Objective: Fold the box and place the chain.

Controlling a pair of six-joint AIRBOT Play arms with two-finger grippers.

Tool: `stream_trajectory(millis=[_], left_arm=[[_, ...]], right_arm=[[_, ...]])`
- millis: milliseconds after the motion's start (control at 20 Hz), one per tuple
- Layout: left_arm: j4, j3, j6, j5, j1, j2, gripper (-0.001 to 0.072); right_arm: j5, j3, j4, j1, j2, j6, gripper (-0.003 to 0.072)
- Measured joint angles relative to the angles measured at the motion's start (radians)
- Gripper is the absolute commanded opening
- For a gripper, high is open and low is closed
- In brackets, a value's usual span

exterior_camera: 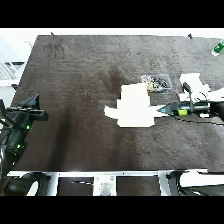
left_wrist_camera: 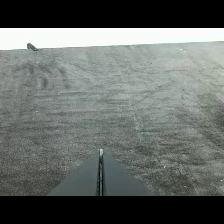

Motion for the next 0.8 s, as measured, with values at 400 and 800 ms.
stream_trajectory(millis=[400,800], left_arm=[[0.0,0.0,0.0,0.0,0.0,0.0,0.0019],[0.004,0.0,0.001,-0.027,0.0,0.0,0.054]], right_arm=[[-0.236,0.095,0.15,0.307,-0.019,0.051,0.0007],[-0.403,0.15,0.129,0.41,-0.094,0.116,0.0007]])
